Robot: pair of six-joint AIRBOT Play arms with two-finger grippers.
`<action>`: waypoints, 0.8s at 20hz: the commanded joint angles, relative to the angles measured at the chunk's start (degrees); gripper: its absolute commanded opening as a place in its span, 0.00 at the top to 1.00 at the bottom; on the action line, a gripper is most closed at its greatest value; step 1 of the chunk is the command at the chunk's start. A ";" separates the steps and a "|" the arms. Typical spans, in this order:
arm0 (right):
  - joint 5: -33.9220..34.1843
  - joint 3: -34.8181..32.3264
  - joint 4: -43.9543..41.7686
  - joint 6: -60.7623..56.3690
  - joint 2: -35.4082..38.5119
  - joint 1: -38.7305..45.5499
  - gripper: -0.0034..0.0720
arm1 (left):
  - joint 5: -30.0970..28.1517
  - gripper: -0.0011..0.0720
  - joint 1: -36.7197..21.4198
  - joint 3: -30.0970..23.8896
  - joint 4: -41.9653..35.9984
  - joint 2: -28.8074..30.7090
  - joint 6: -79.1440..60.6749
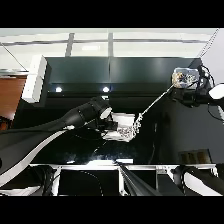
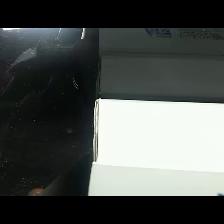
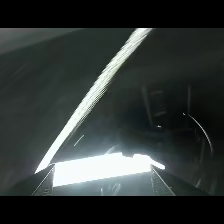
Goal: Fold the box and place the chain.
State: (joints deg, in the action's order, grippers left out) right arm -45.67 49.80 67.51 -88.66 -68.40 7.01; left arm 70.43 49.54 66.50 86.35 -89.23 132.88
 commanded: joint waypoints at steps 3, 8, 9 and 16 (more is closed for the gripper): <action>5.68 13.92 2.19 -17.53 -18.71 0.00 0.00 | 0.55 0.94 0.00 0.04 -0.07 -0.02 0.00; 9.77 19.23 3.06 -27.15 -26.71 -0.46 0.00 | 0.04 0.94 -0.07 0.04 -0.02 -0.02 0.00; 11.02 19.30 3.06 -27.28 -27.26 -0.46 0.00 | 0.07 0.94 -0.07 0.04 -0.02 -0.02 0.00; 9.51 20.00 3.02 -25.33 -27.61 -0.46 0.94 | 0.02 0.94 -0.07 0.04 -0.02 -0.02 0.00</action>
